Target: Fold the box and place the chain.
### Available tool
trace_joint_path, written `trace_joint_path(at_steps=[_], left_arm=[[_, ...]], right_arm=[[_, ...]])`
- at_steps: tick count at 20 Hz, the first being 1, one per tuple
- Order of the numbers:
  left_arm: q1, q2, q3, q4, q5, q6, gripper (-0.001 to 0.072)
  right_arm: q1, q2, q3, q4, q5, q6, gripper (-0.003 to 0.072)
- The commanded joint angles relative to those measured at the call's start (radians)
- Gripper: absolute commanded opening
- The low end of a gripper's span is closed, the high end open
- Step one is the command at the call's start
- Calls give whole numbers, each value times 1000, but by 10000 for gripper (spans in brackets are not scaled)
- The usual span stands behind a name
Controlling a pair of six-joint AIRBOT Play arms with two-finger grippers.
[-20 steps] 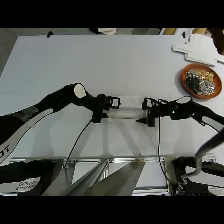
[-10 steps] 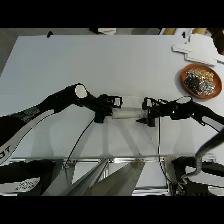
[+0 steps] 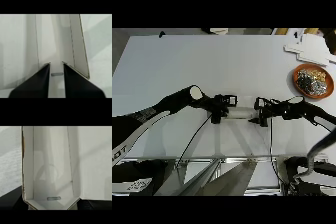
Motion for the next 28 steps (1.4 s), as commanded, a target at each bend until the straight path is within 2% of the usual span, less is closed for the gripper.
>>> trace_joint_path(at_steps=[1,3,6,8,11,15,17,21,23,25,28], left_arm=[[-5,-3,0,-11,-2,0,379],[-4,-3,0,-10,-8,-6,527],[-4,-3,0,8,-15,-60,525],[1,2,0,30,-34,-128,407],[16,43,0,79,-94,-351,141],[56,135,0,167,-192,-689,126],[81,206,0,216,-215,-859,4],[160,317,0,396,-258,-1313,4],[203,337,-19,431,-304,-1521,5],[237,337,-91,387,-268,-1611,6],[277,307,-216,248,-122,-1619,9]], right_arm=[[0,0,0,0,0,0,399],[0,0,0,0,0,0,399],[0,0,0,0,0,0,399],[0,0,0,0,0,0,399],[0,0,0,0,0,0,399],[0,0,0,0,0,0,399],[0,0,0,0,0,0,399],[0,0,0,0,0,-1,399],[0,0,0,0,0,0,399],[0,0,0,0,0,0,399],[0,0,0,0,0,0,399]])
